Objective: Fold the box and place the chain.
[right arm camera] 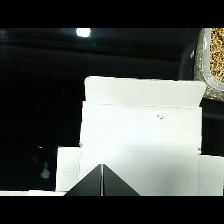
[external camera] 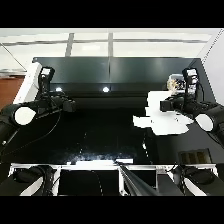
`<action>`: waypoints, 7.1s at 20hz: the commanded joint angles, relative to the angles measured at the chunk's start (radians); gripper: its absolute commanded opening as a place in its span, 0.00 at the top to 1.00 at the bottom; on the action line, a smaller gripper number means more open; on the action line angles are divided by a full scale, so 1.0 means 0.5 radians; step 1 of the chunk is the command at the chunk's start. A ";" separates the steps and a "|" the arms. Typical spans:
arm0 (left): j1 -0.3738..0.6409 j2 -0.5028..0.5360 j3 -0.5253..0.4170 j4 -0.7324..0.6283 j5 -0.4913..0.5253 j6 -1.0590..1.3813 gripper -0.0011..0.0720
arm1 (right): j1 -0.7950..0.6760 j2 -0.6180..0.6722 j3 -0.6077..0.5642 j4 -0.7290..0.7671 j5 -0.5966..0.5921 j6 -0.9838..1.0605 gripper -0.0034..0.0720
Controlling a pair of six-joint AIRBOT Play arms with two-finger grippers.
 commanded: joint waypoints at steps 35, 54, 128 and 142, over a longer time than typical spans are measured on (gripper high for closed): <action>0.003 -0.006 -0.001 -0.015 0.088 -0.002 0.02 | -0.874 -0.022 0.205 -0.060 0.065 0.266 0.02; 0.003 -0.125 -0.001 -0.165 0.096 -0.001 0.02 | -1.912 -1.060 0.541 1.219 1.291 -1.528 0.02; 0.178 -1.414 0.250 -1.765 -1.370 2.295 0.35 | -0.111 -0.156 -0.162 1.655 0.552 -1.180 0.92; 0.091 -1.432 0.252 -1.702 -1.267 2.246 0.88 | -0.111 -0.156 -0.162 1.656 0.547 -1.180 0.92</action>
